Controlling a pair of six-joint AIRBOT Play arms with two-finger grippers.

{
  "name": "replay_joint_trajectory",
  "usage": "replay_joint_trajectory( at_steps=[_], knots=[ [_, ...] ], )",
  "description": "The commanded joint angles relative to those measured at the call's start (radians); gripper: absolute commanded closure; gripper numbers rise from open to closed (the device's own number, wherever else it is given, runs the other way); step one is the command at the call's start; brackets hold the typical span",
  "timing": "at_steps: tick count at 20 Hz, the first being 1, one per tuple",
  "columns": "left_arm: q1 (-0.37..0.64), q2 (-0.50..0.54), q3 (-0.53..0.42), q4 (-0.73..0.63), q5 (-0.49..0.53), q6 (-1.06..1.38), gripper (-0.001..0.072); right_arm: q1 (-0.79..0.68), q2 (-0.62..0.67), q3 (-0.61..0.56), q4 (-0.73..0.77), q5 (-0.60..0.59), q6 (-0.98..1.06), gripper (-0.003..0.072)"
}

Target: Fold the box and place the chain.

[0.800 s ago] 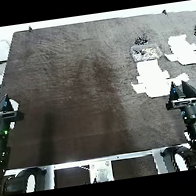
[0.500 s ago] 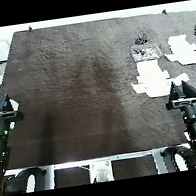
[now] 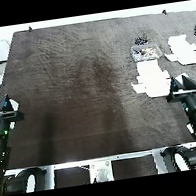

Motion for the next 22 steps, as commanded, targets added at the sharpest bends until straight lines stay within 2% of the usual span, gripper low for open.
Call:
replay_joint_trajectory(
  at_steps=[1, 2, 4, 7, 8, 11, 12, 14, 18, 20, 22],
  knots=[
    [0.0, 0.0, 0.0, 0.0, 0.0, 0.0, 0.0687, -0.09, -0.288, 0.169, -0.003, 0.026, -0.044, 0.0337],
    [0.0, 0.0, 0.0, 0.0, 0.0, 0.0, 0.0687, -0.14, -0.373, 0.219, -0.003, 0.08, -0.044, 0.0336],
    [0.0, 0.0, 0.0, 0.0, 0.001, 0.0, 0.0687, -0.269, -0.531, 0.308, -0.004, 0.272, -0.019, 0.0319],
    [0.0, 0.0, 0.0, 0.0, 0.0, 0.0, 0.0687, -0.501, -0.69, 0.394, -0.148, 0.62, 0.209, 0.0319],
    [0.0, 0.0, 0.0, 0.0, 0.0, 0.0, 0.0687, -0.564, -0.706, 0.403, -0.148, 0.673, 0.21, 0.0319],
    [0.0, 0.0, 0.0, 0.0, -0.001, 0.0, 0.0687, -0.725, -0.671, 0.414, -0.081, 0.712, 0.199, 0.0312],
    [0.0, 0.0, 0.0, 0.0, 0.001, 0.0, 0.0687, -0.764, -0.664, 0.436, -0.132, 0.727, 0.171, 0.0294],
    [0.0, 0.0, 0.0, 0.0, -0.001, 0.0, 0.0687, -0.829, -0.716, 0.535, -0.345, 0.79, 0.272, 0.0256],
    [0.0, 0.0, 0.0, 0.0, -0.001, 0.0, 0.0687, -0.857, -0.959, 0.79, -0.649, 0.927, 0.383, 0.0256],
    [0.0, 0.0, 0.0, 0.0, 0.001, 0.0, 0.0688, -0.856, -1.108, 0.932, -0.789, 1.036, 0.411, 0.023],
    [0.0, 0.0, 0.0, 0.0, 0.0, 0.0, 0.0687, -0.858, -1.286, 1.104, -0.863, 1.179, 0.417, 0.0212]
  ],
)
